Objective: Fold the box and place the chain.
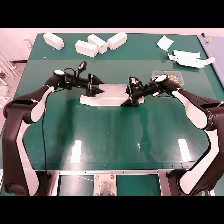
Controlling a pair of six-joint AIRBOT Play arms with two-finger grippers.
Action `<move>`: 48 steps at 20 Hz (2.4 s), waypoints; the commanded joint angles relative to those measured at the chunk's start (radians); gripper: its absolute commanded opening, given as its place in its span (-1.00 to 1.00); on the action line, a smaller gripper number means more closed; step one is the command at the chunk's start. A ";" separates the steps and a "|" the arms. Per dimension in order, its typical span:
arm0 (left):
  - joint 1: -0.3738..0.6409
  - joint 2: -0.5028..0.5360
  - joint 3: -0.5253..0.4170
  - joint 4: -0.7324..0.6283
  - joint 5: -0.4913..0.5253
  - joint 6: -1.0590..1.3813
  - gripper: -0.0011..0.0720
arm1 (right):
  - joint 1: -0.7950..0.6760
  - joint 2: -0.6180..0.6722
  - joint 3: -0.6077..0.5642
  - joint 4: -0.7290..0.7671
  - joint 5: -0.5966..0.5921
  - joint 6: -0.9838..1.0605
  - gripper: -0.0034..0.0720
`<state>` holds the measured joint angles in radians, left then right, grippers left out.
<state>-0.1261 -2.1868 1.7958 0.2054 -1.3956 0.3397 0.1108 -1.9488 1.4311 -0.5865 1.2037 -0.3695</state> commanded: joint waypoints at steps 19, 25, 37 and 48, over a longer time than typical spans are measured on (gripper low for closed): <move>0.146 0.279 -0.048 -0.054 -0.222 -0.181 -0.93 | 0.001 -0.001 0.000 0.003 -0.002 0.002 0.61; 0.096 0.547 -0.444 0.005 0.153 -0.013 -0.93 | 0.001 -0.001 0.000 0.003 -0.002 0.002 0.61; -0.033 0.518 -0.610 -0.004 0.306 0.089 -0.92 | 0.001 -0.001 0.000 0.003 -0.002 0.002 0.61; -0.034 0.352 -0.407 -0.068 0.344 0.067 -0.92 | 0.001 -0.001 0.000 0.003 -0.002 0.002 0.61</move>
<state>-0.1604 -1.7817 1.3209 0.1314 -1.0492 0.4435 0.1108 -1.9488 1.4307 -0.5838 1.2015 -0.3679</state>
